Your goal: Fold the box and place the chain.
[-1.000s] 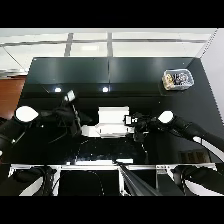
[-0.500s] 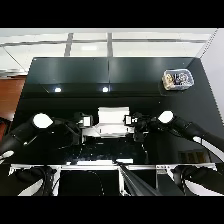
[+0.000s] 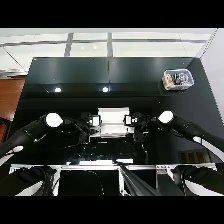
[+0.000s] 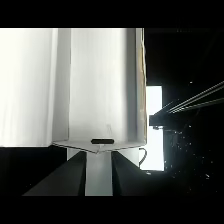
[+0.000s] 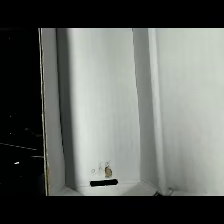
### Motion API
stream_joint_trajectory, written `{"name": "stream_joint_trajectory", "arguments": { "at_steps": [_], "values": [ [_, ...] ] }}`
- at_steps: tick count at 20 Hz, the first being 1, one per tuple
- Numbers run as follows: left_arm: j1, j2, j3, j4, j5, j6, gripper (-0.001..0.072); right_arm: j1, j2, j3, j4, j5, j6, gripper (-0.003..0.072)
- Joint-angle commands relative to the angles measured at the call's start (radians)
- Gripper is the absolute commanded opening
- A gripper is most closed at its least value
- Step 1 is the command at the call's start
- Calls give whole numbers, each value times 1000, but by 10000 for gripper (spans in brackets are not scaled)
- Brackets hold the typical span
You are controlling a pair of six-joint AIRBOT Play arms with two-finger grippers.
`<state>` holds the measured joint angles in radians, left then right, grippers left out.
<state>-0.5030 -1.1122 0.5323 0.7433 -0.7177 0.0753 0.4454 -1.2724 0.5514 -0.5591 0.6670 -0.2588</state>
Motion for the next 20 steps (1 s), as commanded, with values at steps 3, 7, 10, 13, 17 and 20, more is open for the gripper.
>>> {"name": "stream_joint_trajectory", "arguments": {
  "at_steps": [3, 7, 10, 13, 17, 20],
  "values": [
    [-21, -30, 6, -85, 0, -3, 154, 0, 0, 0, 0, 0, 0, 106],
    [-77, -77, 6, -180, 54, 0, 160, 0, 0, 0, 0, 0, 0, 106],
    [-82, -104, 6, -184, 56, -1, 161, 0, 0, 0, 0, 0, 0, 106],
    [-82, -108, 6, -183, 56, 0, 27, 0, 0, 0, 0, 0, 0, 106],
    [-81, -107, 6, -180, 56, -1, 329, 0, 0, 0, 0, 0, 0, 106],
    [-82, -105, 6, -179, 55, 0, 180, 0, 0, 0, 0, 0, 0, 106]
  ]
}}
